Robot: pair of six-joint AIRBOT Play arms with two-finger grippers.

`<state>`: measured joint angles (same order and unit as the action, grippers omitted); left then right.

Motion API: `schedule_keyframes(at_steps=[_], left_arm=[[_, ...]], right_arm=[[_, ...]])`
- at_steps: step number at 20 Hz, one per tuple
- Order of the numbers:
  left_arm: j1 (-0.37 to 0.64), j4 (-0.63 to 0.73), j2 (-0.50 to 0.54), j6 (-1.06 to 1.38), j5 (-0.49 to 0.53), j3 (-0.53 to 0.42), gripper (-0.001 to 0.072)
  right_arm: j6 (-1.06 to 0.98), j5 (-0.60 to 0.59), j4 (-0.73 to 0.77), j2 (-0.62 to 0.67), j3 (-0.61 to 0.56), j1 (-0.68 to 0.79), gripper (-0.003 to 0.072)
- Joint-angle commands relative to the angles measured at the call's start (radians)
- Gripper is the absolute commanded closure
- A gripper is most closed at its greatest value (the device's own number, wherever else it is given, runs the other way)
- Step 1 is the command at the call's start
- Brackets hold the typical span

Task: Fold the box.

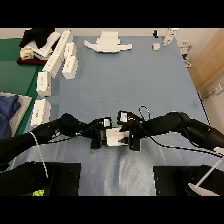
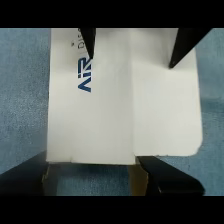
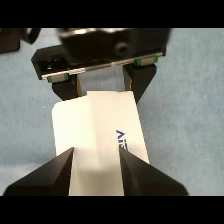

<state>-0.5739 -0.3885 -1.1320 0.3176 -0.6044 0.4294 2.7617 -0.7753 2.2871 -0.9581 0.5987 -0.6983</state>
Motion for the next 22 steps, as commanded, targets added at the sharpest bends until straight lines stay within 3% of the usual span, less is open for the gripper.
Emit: schedule_keyframes(at_steps=[1, 9, 12, 22], left_arm=[[0.001, 0.000, 0.000, 0.000, 0.000, 0.001, 0.0356], [0.001, 0.000, 0.000, 0.000, 0.000, 0.001, 0.0356], [0.001, 0.000, 0.000, 0.000, 0.000, 0.001, 0.0356], [0.001, 0.000, 0.000, 0.000, 0.000, 0.001, 0.0356]], right_arm=[[0.171, 0.046, -0.014, -0.003, -0.009, -0.010, 0.0214], [0.241, 0.116, -0.040, -0.044, -0.010, -0.049, 0.0198], [0.241, 0.149, -0.040, -0.054, -0.010, -0.049, 0.0241], [0.241, 0.138, -0.039, 0.005, -0.010, -0.050, 0.0241]])
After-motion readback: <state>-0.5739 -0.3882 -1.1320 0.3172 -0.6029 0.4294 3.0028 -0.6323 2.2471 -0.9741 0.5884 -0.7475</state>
